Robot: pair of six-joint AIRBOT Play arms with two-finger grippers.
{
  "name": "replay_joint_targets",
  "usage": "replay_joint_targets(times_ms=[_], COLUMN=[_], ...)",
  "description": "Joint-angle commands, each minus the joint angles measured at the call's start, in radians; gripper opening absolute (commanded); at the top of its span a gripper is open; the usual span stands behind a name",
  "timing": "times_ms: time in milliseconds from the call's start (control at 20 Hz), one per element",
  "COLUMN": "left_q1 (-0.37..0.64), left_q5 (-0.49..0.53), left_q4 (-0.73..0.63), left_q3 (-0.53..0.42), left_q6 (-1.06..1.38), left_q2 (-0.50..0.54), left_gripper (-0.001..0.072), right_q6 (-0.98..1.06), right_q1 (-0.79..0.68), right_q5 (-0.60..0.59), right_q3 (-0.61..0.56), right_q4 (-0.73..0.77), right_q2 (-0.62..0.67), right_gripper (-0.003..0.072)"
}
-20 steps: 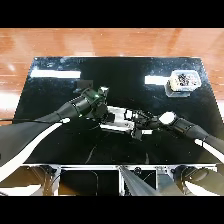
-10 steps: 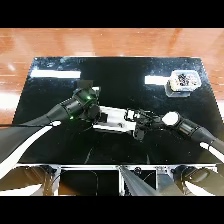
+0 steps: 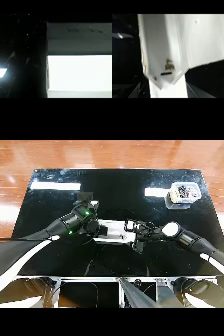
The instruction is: Fold the box and place the chain.
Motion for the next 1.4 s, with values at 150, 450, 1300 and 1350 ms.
replay_joint_targets(times_ms=[150, 450, 1300, 1350], left_q1=[0.000, 0.000, -0.001, -0.001], left_q5=[-0.008, -0.005, 0.003, 0.003], left_q4=[-0.007, -0.010, -0.023, -0.023], left_q3=[-0.003, -0.003, -0.003, -0.003], left_q6=[-0.003, -0.003, 0.001, 0.001], left_q2=[-0.003, -0.004, -0.008, -0.008], left_gripper=[0.0023, 0.0023, 0.0021, 0.0021], right_q6=[-0.013, -0.023, -0.023, -0.023], right_q1=[0.000, 0.046, 0.100, 0.100], right_q5=[-0.008, -0.061, -0.127, -0.127], right_q3=[0.016, 0.017, 0.051, 0.051], right_q4=[0.003, 0.015, 0.135, 0.135], right_q2=[-0.012, -0.025, -0.103, -0.105], right_gripper=[0.0540, 0.0127, 0.0299, 0.0299])
